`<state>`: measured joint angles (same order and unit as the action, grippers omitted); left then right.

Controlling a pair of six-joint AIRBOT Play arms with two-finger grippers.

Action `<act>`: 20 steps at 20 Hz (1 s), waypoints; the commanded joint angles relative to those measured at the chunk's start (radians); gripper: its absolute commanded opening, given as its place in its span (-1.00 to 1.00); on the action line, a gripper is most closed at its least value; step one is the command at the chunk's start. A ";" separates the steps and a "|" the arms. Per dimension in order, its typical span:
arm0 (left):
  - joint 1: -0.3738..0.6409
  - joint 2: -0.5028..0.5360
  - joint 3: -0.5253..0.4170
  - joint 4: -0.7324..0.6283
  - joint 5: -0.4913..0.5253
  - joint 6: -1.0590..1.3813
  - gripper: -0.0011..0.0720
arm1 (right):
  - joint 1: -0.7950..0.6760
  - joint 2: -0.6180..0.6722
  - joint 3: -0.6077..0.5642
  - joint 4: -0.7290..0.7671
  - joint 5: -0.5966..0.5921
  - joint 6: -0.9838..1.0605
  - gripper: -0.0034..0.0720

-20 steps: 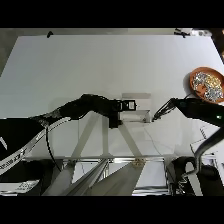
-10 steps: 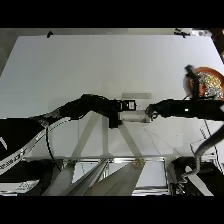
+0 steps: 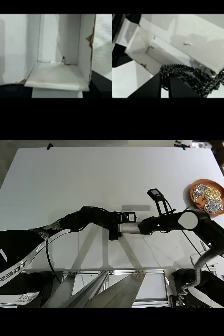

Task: Fold the box and place the chain.

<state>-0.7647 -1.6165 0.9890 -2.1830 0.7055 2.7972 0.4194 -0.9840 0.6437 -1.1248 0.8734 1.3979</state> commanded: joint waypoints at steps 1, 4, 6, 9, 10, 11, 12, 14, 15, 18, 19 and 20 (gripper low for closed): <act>0.000 -0.001 0.000 0.000 0.000 0.000 -0.22 | 0.018 -0.081 0.000 -0.031 -0.026 0.019 -0.87; 0.000 -0.001 0.000 0.000 0.000 0.000 -0.22 | 0.018 -0.126 0.000 -0.035 -0.026 0.016 -0.87; 0.000 -0.001 0.000 0.000 0.000 0.000 -0.22 | 0.018 -0.127 0.000 -0.059 -0.026 0.016 -0.87; 0.000 -0.001 0.000 0.000 0.000 0.000 -0.22 | 0.018 -0.127 0.000 -0.075 -0.026 0.016 -0.70; 0.000 -0.001 0.000 0.000 0.000 0.000 -0.22 | 0.018 -0.127 0.000 -0.075 -0.026 0.016 -0.34; 0.000 -0.001 0.000 0.000 0.000 0.000 -0.22 | 0.018 -0.126 0.000 -0.075 -0.026 0.016 -0.11; 0.000 -0.001 0.000 0.000 0.000 0.000 -0.22 | 0.018 -0.124 0.000 -0.075 -0.026 0.016 -0.12; 0.000 -0.001 0.000 0.000 0.000 0.000 -0.22 | 0.018 -0.116 0.001 -0.075 -0.026 0.016 -0.12; 0.000 -0.001 0.000 0.000 0.000 0.000 -0.22 | 0.016 -0.104 0.001 -0.077 -0.026 0.016 -0.12; 0.000 -0.001 0.000 0.000 0.000 0.000 -0.22 | 0.015 -0.011 0.001 -0.121 -0.023 0.016 -0.12; 0.000 -0.001 0.000 0.000 0.000 0.000 -0.22 | 0.005 0.028 0.001 -0.140 -0.013 0.016 -0.12; 0.000 -0.001 0.000 0.000 0.000 0.000 -0.22 | -0.016 0.070 0.001 -0.164 0.005 0.019 -0.12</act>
